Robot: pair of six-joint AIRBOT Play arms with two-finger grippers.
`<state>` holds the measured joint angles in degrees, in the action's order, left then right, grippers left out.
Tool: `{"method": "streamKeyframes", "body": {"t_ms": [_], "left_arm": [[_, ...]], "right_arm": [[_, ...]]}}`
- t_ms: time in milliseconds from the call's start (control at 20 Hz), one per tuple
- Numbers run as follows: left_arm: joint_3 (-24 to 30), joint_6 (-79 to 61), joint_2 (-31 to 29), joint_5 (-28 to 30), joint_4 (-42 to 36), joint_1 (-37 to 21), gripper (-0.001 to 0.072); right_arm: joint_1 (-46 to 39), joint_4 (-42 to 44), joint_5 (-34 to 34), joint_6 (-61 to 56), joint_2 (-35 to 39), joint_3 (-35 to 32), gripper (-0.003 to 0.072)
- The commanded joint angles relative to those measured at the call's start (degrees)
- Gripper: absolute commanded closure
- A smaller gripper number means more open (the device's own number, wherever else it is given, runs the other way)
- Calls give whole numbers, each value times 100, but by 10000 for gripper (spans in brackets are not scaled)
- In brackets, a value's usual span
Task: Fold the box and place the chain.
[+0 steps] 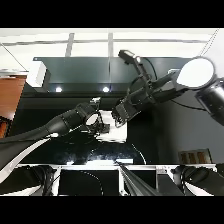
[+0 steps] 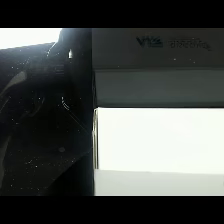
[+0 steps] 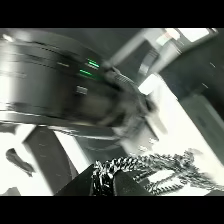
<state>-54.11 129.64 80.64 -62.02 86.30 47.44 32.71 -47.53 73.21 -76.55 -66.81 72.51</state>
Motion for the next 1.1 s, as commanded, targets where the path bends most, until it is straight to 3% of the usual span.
{"method": "streamKeyframes", "body": {"t_ms": [0, 350, 400, 450, 500, 650, 750, 900, 950, 1000, 1050], "left_arm": [[2, 0, 4, 0, 0, -2, 680], [2, 0, 4, 0, 0, -2, 680], [2, 0, 4, 0, 0, -2, 680], [2, -2, 4, -2, 0, -2, 680], [2, -2, 4, -2, 0, -2, 680], [2, -2, 4, -2, 2, -2, 680], [2, -2, 4, 0, 2, -2, 680], [2, 0, 4, 4, 2, -2, 680], [2, 0, 4, 11, 2, -2, 680], [2, 0, 4, 20, 2, -2, 680], [2, 0, 4, 22, 0, -2, 680]], "right_arm": [[15, -660, 98, -238, -120, -203, 678], [199, 35, -669, -208, -127, -949, 676], [164, -33, -658, -273, -120, -946, 565], [44, -107, -555, -387, -90, -944, 358], [-151, -186, -374, -404, -42, -944, 349], [-1108, -1082, 33, -424, 319, -946, 349], [-1808, -2181, -114, -511, 426, -1010, 350], [-2605, -3829, -1696, -1751, 400, -1703, 348], [-2820, -4092, -2282, -2162, 321, -1971, 270], [-2981, -4059, -2647, -2203, 142, -2090, 33], [-3095, -3869, -2839, -2205, -157, -2052, 32]]}}
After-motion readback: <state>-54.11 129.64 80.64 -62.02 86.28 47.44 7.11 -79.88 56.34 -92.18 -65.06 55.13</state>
